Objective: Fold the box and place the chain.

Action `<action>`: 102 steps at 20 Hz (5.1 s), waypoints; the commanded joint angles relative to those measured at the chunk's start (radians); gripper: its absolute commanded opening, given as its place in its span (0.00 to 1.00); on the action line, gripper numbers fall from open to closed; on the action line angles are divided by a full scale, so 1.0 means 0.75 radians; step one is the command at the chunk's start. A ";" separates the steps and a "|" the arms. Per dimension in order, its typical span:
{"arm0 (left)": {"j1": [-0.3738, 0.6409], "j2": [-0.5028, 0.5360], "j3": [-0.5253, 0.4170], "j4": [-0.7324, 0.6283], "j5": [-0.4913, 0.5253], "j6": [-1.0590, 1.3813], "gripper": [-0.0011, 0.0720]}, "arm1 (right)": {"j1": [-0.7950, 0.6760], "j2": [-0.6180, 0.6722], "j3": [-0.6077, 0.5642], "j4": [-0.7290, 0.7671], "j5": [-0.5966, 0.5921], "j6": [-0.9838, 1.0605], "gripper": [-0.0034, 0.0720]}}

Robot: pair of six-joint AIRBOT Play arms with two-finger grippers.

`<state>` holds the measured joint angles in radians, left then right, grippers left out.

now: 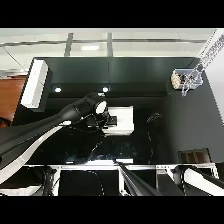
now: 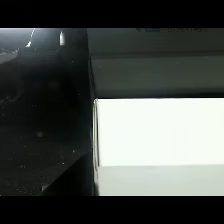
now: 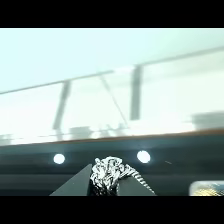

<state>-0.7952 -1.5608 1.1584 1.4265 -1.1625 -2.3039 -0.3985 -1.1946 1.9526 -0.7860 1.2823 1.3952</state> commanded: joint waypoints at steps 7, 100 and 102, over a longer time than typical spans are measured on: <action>0.000 0.001 -0.001 -0.001 -0.003 0.000 0.05 | 0.489 0.249 -0.009 -0.174 0.354 0.061 0.06; 0.308 0.645 -0.478 0.097 -0.008 0.298 0.72 | 0.792 0.248 -1.381 -0.564 -0.221 0.033 0.53; 0.419 0.692 -0.704 -0.295 0.297 0.678 0.72 | 0.792 0.248 -1.382 -0.563 -0.222 0.034 0.53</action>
<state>-0.5884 -1.1263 0.8459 1.5036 -1.1847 -2.0628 0.1959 -1.0092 0.9157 -1.2083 1.1202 1.4200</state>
